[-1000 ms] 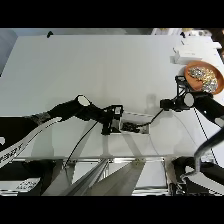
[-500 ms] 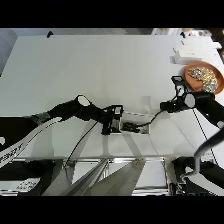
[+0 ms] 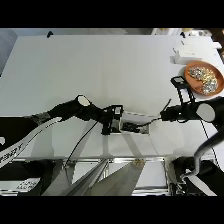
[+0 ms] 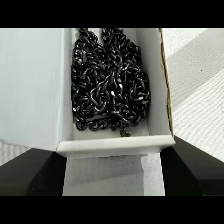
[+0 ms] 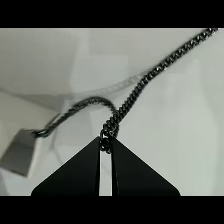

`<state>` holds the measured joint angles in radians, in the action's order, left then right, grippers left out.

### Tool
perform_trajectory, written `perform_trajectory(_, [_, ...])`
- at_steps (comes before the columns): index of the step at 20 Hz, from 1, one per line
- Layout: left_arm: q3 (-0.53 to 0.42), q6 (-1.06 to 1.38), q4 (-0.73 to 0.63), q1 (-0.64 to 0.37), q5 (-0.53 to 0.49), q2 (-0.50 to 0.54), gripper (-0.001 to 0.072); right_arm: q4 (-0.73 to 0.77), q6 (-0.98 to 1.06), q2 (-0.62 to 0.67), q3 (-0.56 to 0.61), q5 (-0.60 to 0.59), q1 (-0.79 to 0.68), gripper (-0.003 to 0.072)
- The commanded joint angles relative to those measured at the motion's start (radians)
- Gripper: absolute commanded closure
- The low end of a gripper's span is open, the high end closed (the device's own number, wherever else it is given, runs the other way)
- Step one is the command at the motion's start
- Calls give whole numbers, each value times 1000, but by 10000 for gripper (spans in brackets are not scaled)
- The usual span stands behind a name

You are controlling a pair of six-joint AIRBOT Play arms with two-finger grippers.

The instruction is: Fold the box and place the chain.

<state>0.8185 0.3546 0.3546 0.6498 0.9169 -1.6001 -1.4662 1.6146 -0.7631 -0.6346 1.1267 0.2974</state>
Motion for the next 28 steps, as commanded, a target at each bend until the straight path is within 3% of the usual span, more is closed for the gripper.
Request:
perform_trajectory(1, [0, 0, 0, 0, 0, 0, 501, 262, -54, 121, -1, 63, 73, 671])
perform_trajectory(4, [1, 0, 0, 0, 0, 0, 501, 452, -99, 167, -1, 71, 91, 671])
perform_trajectory(8, [1, 0, 0, 0, 0, 0, 501, 568, -105, 172, -1, 109, 91, 671])
perform_trajectory(13, [1, 0, 0, 0, 0, 0, 501, 673, -208, 172, -1, -15, 91, 671])
perform_trajectory(20, [0, 0, 0, 0, 0, 0, 501, 688, -236, 167, -1, -209, 91, 671])
perform_trajectory(28, [1, 0, 0, 0, -1, 0, 501, 647, -236, 119, -1, -205, 97, 671])
